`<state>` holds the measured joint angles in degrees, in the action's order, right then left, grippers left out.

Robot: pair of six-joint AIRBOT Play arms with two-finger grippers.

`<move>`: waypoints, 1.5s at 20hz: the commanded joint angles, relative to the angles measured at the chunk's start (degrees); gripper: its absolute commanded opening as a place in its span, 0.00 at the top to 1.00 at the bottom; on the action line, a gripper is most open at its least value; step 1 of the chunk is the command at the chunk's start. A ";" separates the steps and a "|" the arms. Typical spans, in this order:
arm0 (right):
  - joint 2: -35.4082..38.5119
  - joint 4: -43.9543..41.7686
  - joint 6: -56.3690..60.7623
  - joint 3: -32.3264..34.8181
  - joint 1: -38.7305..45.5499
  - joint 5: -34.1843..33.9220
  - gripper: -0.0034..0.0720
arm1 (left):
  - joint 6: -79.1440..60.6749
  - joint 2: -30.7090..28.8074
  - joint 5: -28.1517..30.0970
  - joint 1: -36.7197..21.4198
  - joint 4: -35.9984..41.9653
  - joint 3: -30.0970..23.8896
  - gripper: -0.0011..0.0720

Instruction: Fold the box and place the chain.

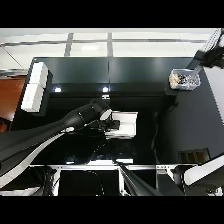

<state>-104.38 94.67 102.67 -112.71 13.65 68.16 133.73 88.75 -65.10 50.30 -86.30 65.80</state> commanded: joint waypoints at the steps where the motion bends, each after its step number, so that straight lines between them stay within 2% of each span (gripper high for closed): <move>1: 10.67 -0.20 -8.81 -1.07 -0.79 -0.68 0.94 | -0.02 0.02 0.07 0.00 -0.02 -0.02 0.95; 3: 17.99 -2.47 -11.30 -0.90 -1.53 -0.22 0.94 | -0.02 0.02 0.09 -0.02 -0.02 -0.02 0.95; 5: 24.41 -6.95 -14.32 -0.79 -1.53 -2.67 0.94 | -0.02 0.02 0.09 0.00 -0.02 -0.02 0.95; 9: 33.44 -13.00 -16.55 -0.79 -1.55 -2.67 0.94 | 0.00 0.02 0.11 -0.02 -0.02 -0.02 0.95; 13: 40.87 -23.87 -18.78 -0.31 -1.62 4.20 0.94 | -0.02 0.02 0.02 0.00 -0.02 -0.02 0.95; 18: 53.44 -25.68 -19.21 8.74 -5.20 5.99 0.94 | -0.02 0.02 0.02 0.00 -0.02 -0.02 0.95; 21: 56.63 -26.88 -19.19 12.79 -9.25 9.86 0.94 | -0.02 0.02 0.07 0.00 -0.04 -0.02 0.95; 26: 56.61 -32.44 -19.54 20.09 -15.15 16.11 0.94 | -0.02 0.02 0.07 0.00 -0.02 -0.02 0.95; 30: 56.59 -43.19 -24.55 29.86 -15.45 15.65 0.94 | -0.02 0.02 0.04 0.00 -0.02 -0.02 0.95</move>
<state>-48.01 59.11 81.14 -88.75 -0.95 82.83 133.71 88.75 -65.06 50.33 -86.30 65.80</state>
